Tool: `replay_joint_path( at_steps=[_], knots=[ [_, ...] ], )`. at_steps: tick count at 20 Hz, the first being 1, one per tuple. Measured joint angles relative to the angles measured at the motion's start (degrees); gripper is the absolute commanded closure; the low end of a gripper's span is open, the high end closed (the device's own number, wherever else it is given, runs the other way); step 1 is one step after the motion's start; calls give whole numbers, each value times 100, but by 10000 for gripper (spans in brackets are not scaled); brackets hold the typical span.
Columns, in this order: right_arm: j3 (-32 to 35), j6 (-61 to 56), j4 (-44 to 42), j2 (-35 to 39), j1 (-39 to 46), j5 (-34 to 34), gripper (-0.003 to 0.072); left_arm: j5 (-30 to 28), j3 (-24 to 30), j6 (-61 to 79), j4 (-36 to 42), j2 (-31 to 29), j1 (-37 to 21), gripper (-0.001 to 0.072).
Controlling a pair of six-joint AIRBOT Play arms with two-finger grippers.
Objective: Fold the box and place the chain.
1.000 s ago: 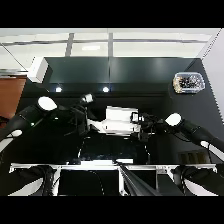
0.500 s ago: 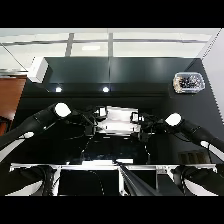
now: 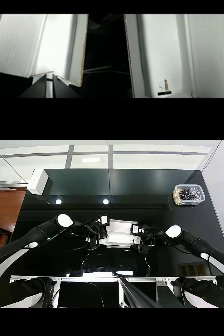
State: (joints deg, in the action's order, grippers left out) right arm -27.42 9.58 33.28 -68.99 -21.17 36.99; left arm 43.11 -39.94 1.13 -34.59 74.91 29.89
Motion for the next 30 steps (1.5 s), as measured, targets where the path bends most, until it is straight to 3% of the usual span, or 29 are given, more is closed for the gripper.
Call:
replay_joint_path(
  at_steps=[4, 6, 8, 9, 10, 11, 12, 13, 14, 15, 16, 19, 22, 26, 28, 30],
  knots=[
    [0, 0, 0, 0, 0, 2, 279, 116, 0, 0, 426, 175, 7, 601],
    [0, 0, 0, 0, 0, 2, 279, 149, 0, 0, 616, 249, 7, 681],
    [0, 0, -2, 0, 0, 2, 279, 236, 0, 17, 660, 293, 7, 679],
    [0, 0, -2, 0, 0, 2, 279, 251, 0, 22, 643, 308, 7, 560],
    [0, 0, -2, 0, 0, 2, 279, 264, -2, 35, 608, 317, 7, 280],
    [0, 0, 0, 0, 0, 4, 279, 280, -2, 39, 579, 323, 7, 274],
    [0, 7, 4, 0, 0, 13, 279, 251, -4, 31, 557, 326, 4, 569],
    [0, 4, 2, 0, 0, 15, 279, 254, -4, 17, 522, 332, 0, 661],
    [0, 4, 2, 0, 0, 13, 279, 275, -4, 22, 505, 337, 7, 578],
    [0, 4, 2, 0, 0, 13, 279, 278, -4, 20, 501, 337, 4, 666],
    [0, 2, 0, 0, 0, 13, 279, 278, -9, 2, 463, 330, -2, 681],
    [0, 2, 0, 0, 0, 9, 279, 407, -118, -433, -111, 157, -87, 682],
    [0, 2, -2, 0, 0, 7, 279, 564, -278, -1937, -1375, -323, -407, 682],
    [0, 2, -2, 0, 0, 4, 279, 782, -238, -4846, -3281, -1102, -1394, 680],
    [0, 2, 0, 0, 0, 4, 279, 861, 44, -6332, -3436, -1235, -2046, 679],
    [0, 0, 0, 0, 0, 4, 279, 1211, 372, -6894, -2756, -1106, -2610, 682]
  ],
)
